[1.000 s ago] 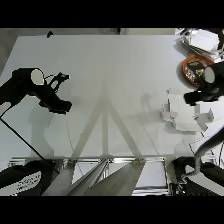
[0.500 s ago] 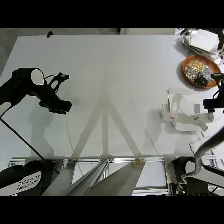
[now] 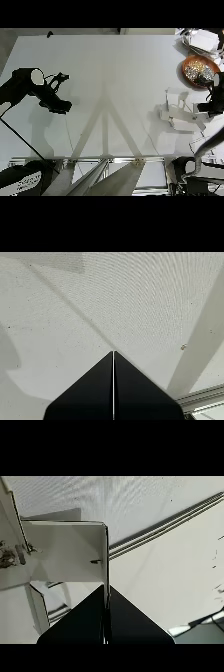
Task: Fold the box and place the chain.
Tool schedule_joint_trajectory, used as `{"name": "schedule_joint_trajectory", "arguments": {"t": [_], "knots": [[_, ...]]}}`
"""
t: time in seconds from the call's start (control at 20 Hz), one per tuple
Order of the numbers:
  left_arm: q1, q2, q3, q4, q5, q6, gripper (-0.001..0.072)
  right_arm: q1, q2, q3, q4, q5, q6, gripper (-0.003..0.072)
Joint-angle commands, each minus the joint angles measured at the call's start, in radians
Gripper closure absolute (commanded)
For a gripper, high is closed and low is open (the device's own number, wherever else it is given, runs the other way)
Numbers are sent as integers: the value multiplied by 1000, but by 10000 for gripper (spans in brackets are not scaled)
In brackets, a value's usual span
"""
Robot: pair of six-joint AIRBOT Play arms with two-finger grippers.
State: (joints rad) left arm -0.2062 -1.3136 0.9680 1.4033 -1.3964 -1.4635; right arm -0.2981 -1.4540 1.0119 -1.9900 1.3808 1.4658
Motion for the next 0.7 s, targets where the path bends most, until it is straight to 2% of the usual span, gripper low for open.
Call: {"name": "schedule_joint_trajectory", "arguments": {"t": [0.0,0.15,0.3,0.65], "knots": [[0,1,0,0,0,0,698,43,76,0,98,-93,-90,682],[0,1,0,0,0,0,698,89,186,-10,392,-163,-214,683],[0,1,0,0,0,0,698,156,272,-83,576,-224,-274,683],[0,1,-1,-2,53,25,698,345,440,-356,811,-431,-294,682]]}}
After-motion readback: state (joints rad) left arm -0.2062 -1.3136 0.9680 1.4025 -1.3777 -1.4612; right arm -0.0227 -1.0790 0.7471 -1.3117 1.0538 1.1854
